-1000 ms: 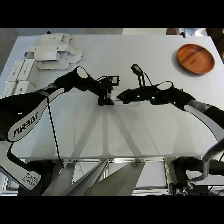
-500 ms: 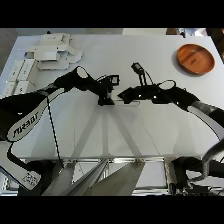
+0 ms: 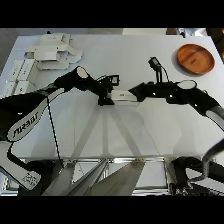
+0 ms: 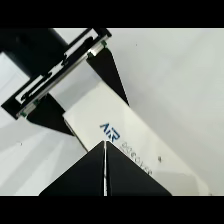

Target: Fold the box and place the chain.

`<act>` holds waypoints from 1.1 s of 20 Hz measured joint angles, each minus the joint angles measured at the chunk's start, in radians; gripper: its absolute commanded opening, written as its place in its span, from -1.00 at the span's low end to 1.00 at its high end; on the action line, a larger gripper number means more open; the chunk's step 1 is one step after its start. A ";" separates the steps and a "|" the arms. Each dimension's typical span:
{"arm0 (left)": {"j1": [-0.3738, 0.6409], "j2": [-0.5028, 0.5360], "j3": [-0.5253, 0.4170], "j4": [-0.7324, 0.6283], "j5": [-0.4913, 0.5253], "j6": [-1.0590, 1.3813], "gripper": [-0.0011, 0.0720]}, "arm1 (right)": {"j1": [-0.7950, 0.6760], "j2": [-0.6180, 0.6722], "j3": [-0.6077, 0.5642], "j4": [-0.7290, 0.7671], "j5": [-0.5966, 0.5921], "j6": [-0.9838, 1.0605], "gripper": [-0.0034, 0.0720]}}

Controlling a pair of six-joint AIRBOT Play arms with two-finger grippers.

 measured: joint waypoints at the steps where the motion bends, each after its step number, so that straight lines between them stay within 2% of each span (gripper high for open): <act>1: 0.000 0.000 0.000 0.000 0.000 0.000 0.63 | -0.014 0.023 -0.031 0.011 0.003 -0.013 -0.88; 7: 0.000 0.000 0.000 0.000 0.000 0.000 0.63 | -0.056 0.078 -0.154 0.058 -0.029 -0.061 -0.88; 14: 0.000 0.000 0.000 0.000 0.000 0.000 0.63 | -0.063 0.080 -0.217 0.068 -0.113 -0.079 -0.88; 22: 0.000 0.000 0.000 0.000 0.000 0.001 0.63 | -0.063 0.082 -0.243 0.045 -0.150 -0.057 -0.88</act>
